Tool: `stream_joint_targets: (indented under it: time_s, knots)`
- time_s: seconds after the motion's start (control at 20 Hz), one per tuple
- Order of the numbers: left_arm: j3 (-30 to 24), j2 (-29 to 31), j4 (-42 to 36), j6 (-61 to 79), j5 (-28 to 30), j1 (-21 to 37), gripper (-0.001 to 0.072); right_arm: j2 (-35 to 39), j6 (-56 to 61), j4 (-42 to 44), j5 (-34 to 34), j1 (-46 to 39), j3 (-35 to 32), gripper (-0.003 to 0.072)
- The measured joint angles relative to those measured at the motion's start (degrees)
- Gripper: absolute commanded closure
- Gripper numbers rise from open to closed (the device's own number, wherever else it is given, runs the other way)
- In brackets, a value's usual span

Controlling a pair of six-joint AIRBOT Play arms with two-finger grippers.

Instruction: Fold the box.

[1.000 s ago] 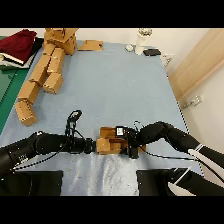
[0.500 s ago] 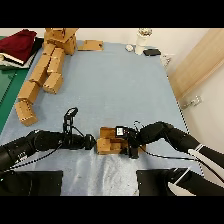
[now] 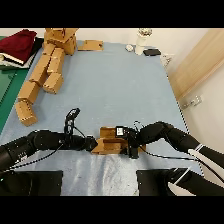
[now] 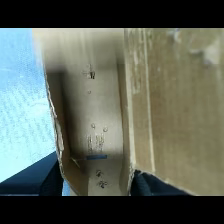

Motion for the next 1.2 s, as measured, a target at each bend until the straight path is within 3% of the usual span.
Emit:
stream_joint_targets:
  time_s: [0.55,0.8,1.0,1.2]
  knots:
    - [0.0,-3.6,-11.9,6.2,-0.2,0.0,0.0297,0.0,0.0,0.0,0.0,0.0,0.0,0.028]
    - [0.2,-4.1,-13.9,6.3,-0.7,0.0,0.0297,0.0,0.0,0.0,0.0,0.0,0.0,0.028]
    - [1.8,-4.7,-13.1,5.1,-1.3,0.0,0.0297,0.0,0.0,0.0,0.0,0.0,0.0,0.028]
    - [5.8,-7.7,-4.0,-2.7,-4.4,-1.3,0.0297,0.0,0.0,0.0,0.0,0.0,0.0,0.028]
